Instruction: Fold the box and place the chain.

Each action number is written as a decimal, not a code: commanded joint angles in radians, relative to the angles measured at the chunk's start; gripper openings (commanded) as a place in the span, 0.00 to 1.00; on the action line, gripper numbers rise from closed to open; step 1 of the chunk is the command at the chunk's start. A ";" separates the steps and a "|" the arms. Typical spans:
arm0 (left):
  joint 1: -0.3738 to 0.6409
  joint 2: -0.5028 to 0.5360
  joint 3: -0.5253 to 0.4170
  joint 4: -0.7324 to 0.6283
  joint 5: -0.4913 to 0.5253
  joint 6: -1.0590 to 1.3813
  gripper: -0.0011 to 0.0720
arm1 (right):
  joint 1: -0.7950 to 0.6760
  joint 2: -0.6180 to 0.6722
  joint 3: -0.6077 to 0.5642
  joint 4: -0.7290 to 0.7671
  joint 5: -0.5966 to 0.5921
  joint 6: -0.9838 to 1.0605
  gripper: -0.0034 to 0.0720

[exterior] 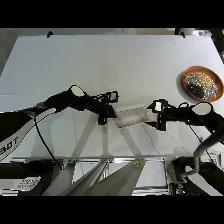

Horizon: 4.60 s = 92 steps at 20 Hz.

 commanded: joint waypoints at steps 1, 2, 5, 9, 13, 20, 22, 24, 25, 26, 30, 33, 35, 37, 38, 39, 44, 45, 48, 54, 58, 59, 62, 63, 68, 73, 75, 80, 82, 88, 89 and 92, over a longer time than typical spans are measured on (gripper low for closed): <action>0.000 0.000 0.000 0.000 0.000 0.000 0.03 | -0.002 -0.050 0.035 -0.003 0.013 -0.009 0.98; 0.000 0.000 0.000 0.000 0.000 0.000 0.03 | -0.002 -0.068 0.050 -0.003 0.022 -0.009 0.98; 0.000 0.000 0.000 0.000 0.000 0.000 0.03 | -0.002 -0.117 0.081 -0.002 0.027 -0.036 0.98; 0.000 0.000 0.000 0.000 0.000 0.000 0.03 | -0.001 -0.138 0.084 -0.001 0.030 -0.087 0.98; 0.000 0.000 0.000 0.000 0.000 0.000 0.03 | -0.001 -0.142 0.084 0.004 0.030 -0.110 0.98; 0.000 0.000 0.000 0.000 0.000 0.000 0.03 | 0.042 -0.194 0.096 0.055 0.027 -0.162 0.98; 0.000 0.000 0.000 0.000 0.000 0.000 0.03 | 0.042 -0.203 0.104 0.053 0.037 -0.161 0.98; 0.000 0.000 0.000 0.000 0.000 0.000 0.03 | 0.042 -0.205 0.106 0.049 0.047 -0.162 0.98; 0.000 0.000 0.000 0.000 0.000 0.000 0.03 | 0.042 -0.208 0.106 0.047 0.048 -0.162 0.98; 0.000 0.000 0.000 0.000 0.000 0.000 0.03 | 0.042 -0.215 0.106 0.047 0.051 -0.162 0.98; 0.000 0.000 0.000 0.000 0.000 0.000 0.03 | 0.072 -0.242 0.106 0.047 0.082 -0.152 0.98; 0.000 0.000 0.000 0.000 0.000 0.000 0.03 | 0.094 -0.266 0.106 0.037 0.095 -0.050 0.97; 0.000 0.000 0.000 0.000 0.000 0.000 0.03 | 0.095 -0.270 0.106 0.010 0.114 0.018 0.97; 0.000 0.000 0.000 0.000 0.000 0.000 0.03 | 0.095 -0.270 0.105 -0.006 0.130 0.056 0.96; 0.000 0.000 0.000 0.000 0.000 0.000 0.03 | 0.095 -0.270 0.103 -0.005 0.140 0.057 0.96; 0.000 0.000 0.000 0.000 0.000 0.000 0.03 | 0.098 -0.270 0.099 -0.006 0.151 0.057 0.96; 0.000 0.000 0.000 0.000 0.000 0.000 0.03 | 0.098 -0.269 0.051 -0.022 0.073 0.053 0.96; 0.000 0.000 0.000 0.000 0.000 0.000 0.03 | 0.098 -0.264 0.051 -0.022 0.051 0.053 0.95; 0.000 0.000 0.000 0.000 0.000 0.000 0.03 | 0.097 -0.241 0.051 -0.021 -0.013 0.052 0.95; 0.000 0.000 0.000 0.000 0.000 0.000 0.03 | 0.097 -0.195 0.051 -0.042 -0.008 0.000 0.96; 0.000 0.000 0.000 0.000 0.000 0.000 0.03 | 0.106 -0.181 0.050 -0.043 0.011 -0.031 0.97; 0.000 0.000 0.000 0.000 0.000 0.000 0.03 | 0.115 -0.181 0.050 -0.043 0.023 -0.031 0.97; 0.000 0.000 0.000 0.000 0.000 0.000 0.03 | 0.131 -0.181 0.050 -0.042 0.028 -0.031 0.98; 0.000 0.000 0.000 0.000 0.000 0.000 0.03 | 0.131 -0.181 0.050 -0.037 0.031 -0.029 0.99; 0.000 0.000 0.000 0.000 0.000 0.000 0.03 | 0.123 -0.181 0.050 -0.027 0.078 -0.033 0.98; 0.000 0.000 0.000 0.000 0.000 0.000 0.03 | 0.123 -0.181 0.035 -0.045 0.057 -0.030 0.82; 0.000 0.000 0.000 0.000 0.000 0.000 0.03 | 0.123 -0.181 0.034 -0.056 0.046 -0.030 0.74; 0.000 0.000 0.000 0.000 0.000 0.000 0.03 | 0.123 -0.181 0.031 -0.059 0.019 -0.030 0.72; 0.000 0.000 0.000 0.000 0.000 0.000 0.03 | 0.123 -0.181 0.031 -0.059 0.002 -0.030 0.73; 0.000 0.000 0.000 0.000 0.000 0.000 0.03 | 0.123 -0.187 0.031 0.003 -0.056 -0.034 0.73; 0.000 0.000 0.000 0.000 0.000 0.000 0.03 | 0.123 -0.187 0.031 0.031 -0.050 -0.034 0.78; 0.000 0.000 0.000 0.000 0.000 0.000 0.03 | 0.121 -0.187 0.031 0.071 -0.023 -0.034 0.96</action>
